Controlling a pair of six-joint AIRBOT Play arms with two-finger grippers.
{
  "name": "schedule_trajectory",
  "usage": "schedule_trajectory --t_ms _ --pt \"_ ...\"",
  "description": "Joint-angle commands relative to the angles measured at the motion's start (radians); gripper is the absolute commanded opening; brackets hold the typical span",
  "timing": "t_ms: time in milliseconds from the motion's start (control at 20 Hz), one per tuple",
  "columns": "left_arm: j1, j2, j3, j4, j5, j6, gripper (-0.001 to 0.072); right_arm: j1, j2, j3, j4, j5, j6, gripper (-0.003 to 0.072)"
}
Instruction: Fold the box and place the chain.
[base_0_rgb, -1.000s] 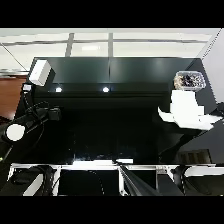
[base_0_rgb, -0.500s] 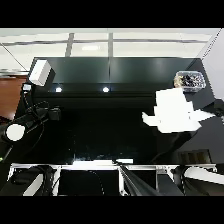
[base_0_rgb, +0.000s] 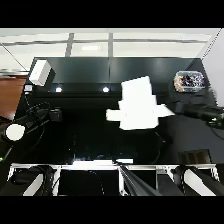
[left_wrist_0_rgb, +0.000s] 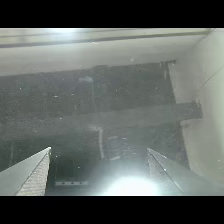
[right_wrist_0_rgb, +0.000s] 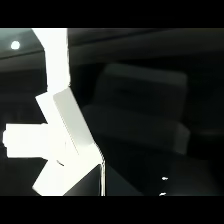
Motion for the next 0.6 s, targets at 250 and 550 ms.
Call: schedule_trajectory --t_ms 250,550 --pt "-0.005 -0.002 0.0 -0.062 -0.006 0.001 0.0708 0.465 0.045 -0.103 0.149 -0.422 -0.053 0.0021" --pt "-0.097 -0.074 0.0 -0.243 -0.003 0.034 0.0706 0.557 0.045 -0.103 0.15 -0.476 -0.097 0.0021"
